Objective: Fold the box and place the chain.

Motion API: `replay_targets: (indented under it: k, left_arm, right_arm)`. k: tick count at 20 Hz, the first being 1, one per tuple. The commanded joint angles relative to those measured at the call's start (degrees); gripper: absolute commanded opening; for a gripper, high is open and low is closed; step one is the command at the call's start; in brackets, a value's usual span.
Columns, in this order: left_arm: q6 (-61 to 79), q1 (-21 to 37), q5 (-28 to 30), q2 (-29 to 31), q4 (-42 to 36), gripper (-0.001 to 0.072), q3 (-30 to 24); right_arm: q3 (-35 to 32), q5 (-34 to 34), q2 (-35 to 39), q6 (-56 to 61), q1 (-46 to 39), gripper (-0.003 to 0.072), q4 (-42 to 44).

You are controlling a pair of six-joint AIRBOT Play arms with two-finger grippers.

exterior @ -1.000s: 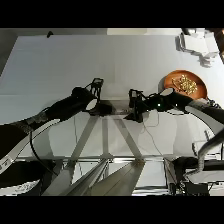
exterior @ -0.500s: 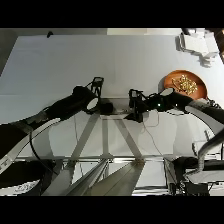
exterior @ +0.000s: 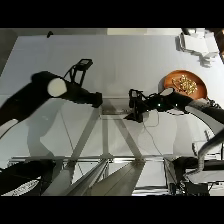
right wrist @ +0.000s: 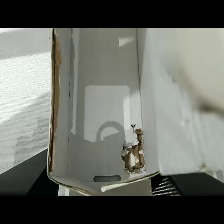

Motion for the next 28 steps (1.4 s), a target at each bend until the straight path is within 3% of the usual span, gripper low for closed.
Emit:
replay_targets:
  k: [1,4,9,10,16,19,28]
  left_arm:
    - [27.36,4.83,-2.03,2.56,-2.64,0.0629,-0.04]
    - [47.47,8.39,-0.63,0.9,-6.14,0.0629,-0.55]
    - [73.02,20.15,-4.52,-6.38,-29.92,0.0644,-1.07]
    - [78.86,21.49,-5.55,-8.02,-32.3,0.0674,-1.07]
    - [109.39,21.92,-7.04,-15.5,-45.64,0.07,-4.13]
    - [120.93,22.25,-6.36,-15.82,-46.51,0.07,-7.85]
    - [121.61,20.68,-6.14,-21.27,-46.1,0.0701,-9.4]
  right_arm:
    - [0.04,0.0,-0.02,-0.02,0.0,0.0499,0.02]
    - [0.04,0.0,-0.02,-0.02,0.0,0.0499,0.02]
    - [0.04,0.0,-0.02,-0.02,0.0,0.0499,0.02]
    - [0.04,0.0,-0.02,0.0,0.0,0.0499,0.02]
    - [0.04,0.0,-0.02,-0.02,0.0,0.0499,0.02]
    - [0.04,0.0,-0.02,-0.02,0.0,0.0499,0.02]
    - [0.04,0.0,-0.02,0.0,0.0,0.0499,0.02]
